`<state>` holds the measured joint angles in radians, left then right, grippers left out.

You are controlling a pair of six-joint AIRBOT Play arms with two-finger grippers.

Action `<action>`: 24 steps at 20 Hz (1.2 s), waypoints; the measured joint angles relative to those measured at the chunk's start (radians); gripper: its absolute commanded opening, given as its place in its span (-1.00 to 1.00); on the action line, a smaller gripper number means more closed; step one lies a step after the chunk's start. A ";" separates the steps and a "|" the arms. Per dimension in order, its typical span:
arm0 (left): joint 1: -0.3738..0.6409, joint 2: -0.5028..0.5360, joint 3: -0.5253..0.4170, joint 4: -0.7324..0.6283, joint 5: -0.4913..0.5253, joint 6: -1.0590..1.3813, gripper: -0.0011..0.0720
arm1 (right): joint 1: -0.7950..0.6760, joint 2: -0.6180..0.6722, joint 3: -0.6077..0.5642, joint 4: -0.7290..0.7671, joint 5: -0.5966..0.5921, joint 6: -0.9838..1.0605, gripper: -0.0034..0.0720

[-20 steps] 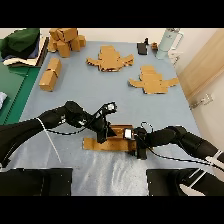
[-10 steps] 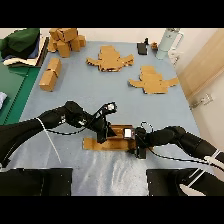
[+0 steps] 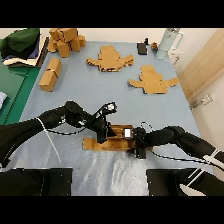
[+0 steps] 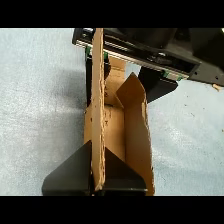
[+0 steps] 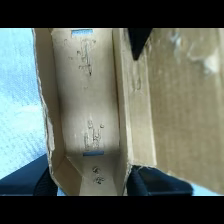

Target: Fold the box.

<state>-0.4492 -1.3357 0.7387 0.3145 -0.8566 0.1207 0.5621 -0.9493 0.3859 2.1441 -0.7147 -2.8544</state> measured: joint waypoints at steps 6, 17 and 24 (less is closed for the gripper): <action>0.000 0.000 0.000 0.000 0.000 0.000 -0.93 | 0.000 -0.002 0.000 -0.001 0.000 0.000 0.41; 0.000 0.000 0.000 0.000 0.000 0.000 -0.93 | 0.000 -0.002 0.000 -0.002 0.003 0.000 0.41; 0.000 0.000 0.000 0.000 0.000 0.000 -0.93 | 0.000 -0.002 0.000 -0.005 0.003 0.000 0.31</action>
